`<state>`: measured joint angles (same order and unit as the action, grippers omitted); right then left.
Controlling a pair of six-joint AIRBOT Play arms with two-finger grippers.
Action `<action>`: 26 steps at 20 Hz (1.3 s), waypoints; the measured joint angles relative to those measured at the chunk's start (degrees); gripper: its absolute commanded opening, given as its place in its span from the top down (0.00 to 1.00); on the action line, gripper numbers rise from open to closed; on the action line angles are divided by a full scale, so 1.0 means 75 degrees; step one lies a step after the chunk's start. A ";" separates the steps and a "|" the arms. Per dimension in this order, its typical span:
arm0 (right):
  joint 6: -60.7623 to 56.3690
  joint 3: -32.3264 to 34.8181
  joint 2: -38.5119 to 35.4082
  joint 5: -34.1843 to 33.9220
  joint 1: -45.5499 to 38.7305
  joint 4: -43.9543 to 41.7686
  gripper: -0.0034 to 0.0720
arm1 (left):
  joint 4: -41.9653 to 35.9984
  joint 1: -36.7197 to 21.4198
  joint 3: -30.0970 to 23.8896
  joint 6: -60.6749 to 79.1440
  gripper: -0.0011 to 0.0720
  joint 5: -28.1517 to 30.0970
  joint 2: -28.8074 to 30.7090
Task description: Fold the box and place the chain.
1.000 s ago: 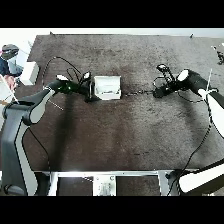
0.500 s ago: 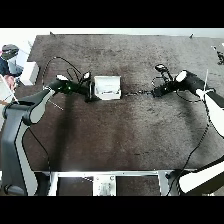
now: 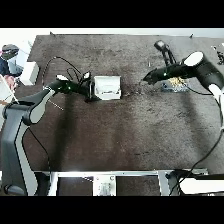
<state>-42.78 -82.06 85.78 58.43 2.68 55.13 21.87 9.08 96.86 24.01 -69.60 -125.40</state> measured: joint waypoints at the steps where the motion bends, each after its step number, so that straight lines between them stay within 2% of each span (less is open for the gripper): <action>1: 0.0035 -0.0117 -0.0245 -0.0050 0.0169 -0.0096 0.94 | 0.0000 0.0000 0.0000 0.0000 0.59 0.0000 0.0000; 4: 0.0044 -0.0606 -0.0699 -0.0134 0.0752 -0.0326 0.94 | 0.0000 0.0000 0.0000 0.0000 0.59 0.0000 0.0000; 9: -0.0096 -0.1376 -0.0938 -0.0813 0.1649 -0.0463 0.94 | 0.0000 0.0000 0.0000 0.0000 0.59 -0.0003 0.0000; 17: -0.0134 -0.1696 -0.0976 -0.2209 0.2556 -0.0629 0.94 | 0.0000 0.0000 0.0000 0.0000 0.59 0.0000 0.0000; 21: -0.0146 -0.1711 -0.0807 -0.2224 0.2704 -0.0691 0.94 | 0.0000 0.0000 0.0000 0.0000 0.59 -0.0003 0.0000; 26: -0.0679 -0.1510 -0.0119 -0.1588 0.2754 -0.0306 0.94 | -0.0003 0.0000 0.0000 0.0000 0.59 -0.0003 0.0000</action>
<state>-47.88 -93.38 84.88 46.52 23.33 52.84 21.85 9.08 96.86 24.01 -69.63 -125.40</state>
